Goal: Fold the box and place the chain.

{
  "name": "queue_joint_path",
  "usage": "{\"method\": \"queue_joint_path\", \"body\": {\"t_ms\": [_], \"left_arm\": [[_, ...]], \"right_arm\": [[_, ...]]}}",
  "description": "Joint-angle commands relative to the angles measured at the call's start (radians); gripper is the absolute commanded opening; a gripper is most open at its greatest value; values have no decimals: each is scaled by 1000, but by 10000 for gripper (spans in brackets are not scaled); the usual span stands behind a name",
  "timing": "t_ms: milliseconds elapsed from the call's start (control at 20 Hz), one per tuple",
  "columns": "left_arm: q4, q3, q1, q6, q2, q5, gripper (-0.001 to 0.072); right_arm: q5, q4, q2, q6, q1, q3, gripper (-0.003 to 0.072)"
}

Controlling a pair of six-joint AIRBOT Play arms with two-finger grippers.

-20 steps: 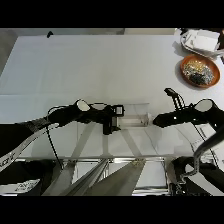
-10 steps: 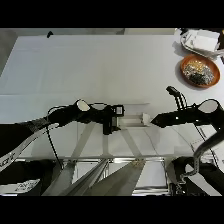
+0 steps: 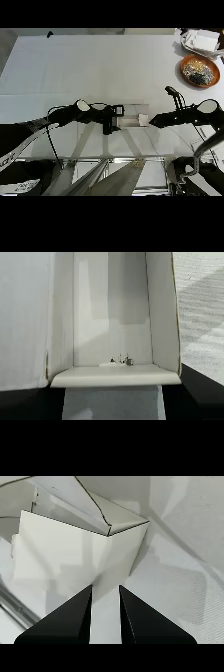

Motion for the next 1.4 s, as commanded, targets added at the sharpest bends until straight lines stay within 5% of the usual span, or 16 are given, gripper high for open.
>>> {"method": "queue_joint_path", "body": {"t_ms": [0, 100, 200, 700, 1350], "left_arm": [[0, 0, 0, 0, 0, 0, 314], [0, 0, 0, 0, 0, 0, 314], [0, 0, 0, 0, 0, 0, 314], [0, 0, 0, 0, 0, 0, 314], [0, 0, 0, 0, 0, 0, 314]], "right_arm": [[13, 2, 2, 1, 3, 1, 201], [13, 13, 2, 0, 3, 1, 220], [6, 23, 2, 0, 3, 1, 426], [-158, -60, 0, 150, 132, 18, 412], [-188, -339, -94, 546, 364, 133, 412]]}}
